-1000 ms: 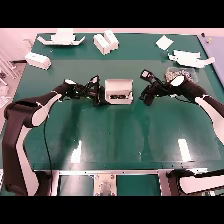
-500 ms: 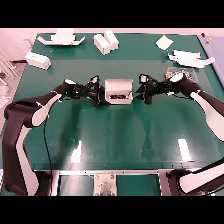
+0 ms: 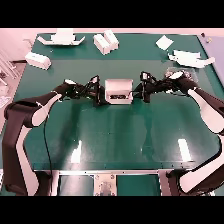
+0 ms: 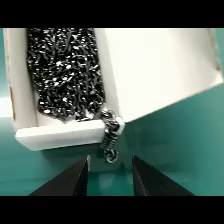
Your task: Fold the box and place the chain.
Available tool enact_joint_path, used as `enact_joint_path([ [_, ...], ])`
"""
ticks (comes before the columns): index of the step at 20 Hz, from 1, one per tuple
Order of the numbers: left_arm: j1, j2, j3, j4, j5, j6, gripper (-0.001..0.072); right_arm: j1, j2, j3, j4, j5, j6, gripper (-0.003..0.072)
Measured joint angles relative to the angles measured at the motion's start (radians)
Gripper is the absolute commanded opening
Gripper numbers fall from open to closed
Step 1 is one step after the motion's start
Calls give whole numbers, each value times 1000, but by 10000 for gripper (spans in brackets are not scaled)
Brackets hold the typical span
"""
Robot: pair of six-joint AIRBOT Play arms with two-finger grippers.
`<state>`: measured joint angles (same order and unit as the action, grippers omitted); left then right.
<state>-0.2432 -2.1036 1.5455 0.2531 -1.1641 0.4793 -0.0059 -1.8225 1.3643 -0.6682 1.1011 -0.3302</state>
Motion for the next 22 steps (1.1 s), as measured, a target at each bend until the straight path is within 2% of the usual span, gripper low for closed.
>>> enact_joint_path([
  [2,0,0,0,0,0,0,537,0,-5,2,3,15,-2,330],
  [3,0,0,0,0,0,0,537,1,-8,3,3,21,-2,283],
  [8,0,0,0,0,0,0,537,8,-24,4,6,32,-4,207],
  [10,0,0,0,0,0,0,537,13,-28,4,8,34,-5,70],
  [11,0,0,0,0,0,0,537,14,-30,3,10,35,-5,24],
  [18,0,0,0,0,0,0,537,7,-23,18,12,5,51,11],
  [22,0,0,0,0,0,0,537,-9,32,35,7,17,122,11],
])
